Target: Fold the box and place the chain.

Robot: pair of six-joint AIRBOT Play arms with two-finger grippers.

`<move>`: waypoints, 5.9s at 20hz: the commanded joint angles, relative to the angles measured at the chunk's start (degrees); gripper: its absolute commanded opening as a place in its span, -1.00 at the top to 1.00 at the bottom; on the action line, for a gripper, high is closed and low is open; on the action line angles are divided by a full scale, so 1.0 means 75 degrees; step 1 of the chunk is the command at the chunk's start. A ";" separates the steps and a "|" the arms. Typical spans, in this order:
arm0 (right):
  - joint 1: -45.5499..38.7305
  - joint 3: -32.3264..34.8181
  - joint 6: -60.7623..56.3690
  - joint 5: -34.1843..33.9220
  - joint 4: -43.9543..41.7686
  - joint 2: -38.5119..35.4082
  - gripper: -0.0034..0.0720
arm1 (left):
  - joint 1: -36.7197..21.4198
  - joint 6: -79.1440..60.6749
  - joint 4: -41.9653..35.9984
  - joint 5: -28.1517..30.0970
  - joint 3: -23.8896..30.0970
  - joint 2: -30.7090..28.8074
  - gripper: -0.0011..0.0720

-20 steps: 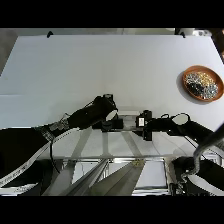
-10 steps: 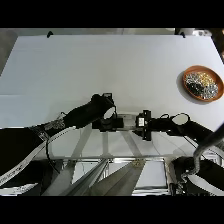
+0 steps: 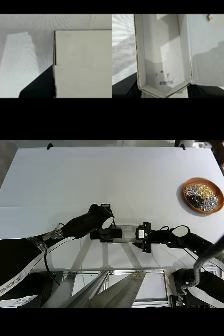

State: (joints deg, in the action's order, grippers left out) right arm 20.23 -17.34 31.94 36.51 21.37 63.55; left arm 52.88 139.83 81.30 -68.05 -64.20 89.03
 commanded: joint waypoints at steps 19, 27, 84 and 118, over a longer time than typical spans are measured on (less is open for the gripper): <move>0.0000 0.0003 0.0003 0.0003 0.0003 -0.0006 -0.24 | -0.0131 -0.0472 0.0137 0.0067 0.0006 -0.0373 0.20; 0.0000 0.0003 0.0003 0.0009 0.0003 -0.0006 -0.24 | -0.0481 -0.2081 0.0283 -0.0294 0.0003 -0.1376 0.20; 0.0000 0.0003 0.0003 0.0006 0.0003 -0.0006 -0.24 | -0.2308 -2.0697 -0.7452 0.3835 0.3879 -0.0976 -0.94; 0.0000 0.0003 0.0003 0.0020 0.0000 -0.0009 -0.24 | -0.2308 -2.1732 -0.8906 0.3587 0.4307 -0.0994 -0.33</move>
State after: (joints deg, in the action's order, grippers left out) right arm 20.27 -17.32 31.94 36.67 21.41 63.53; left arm 35.55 -22.00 15.77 -41.12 -31.94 81.56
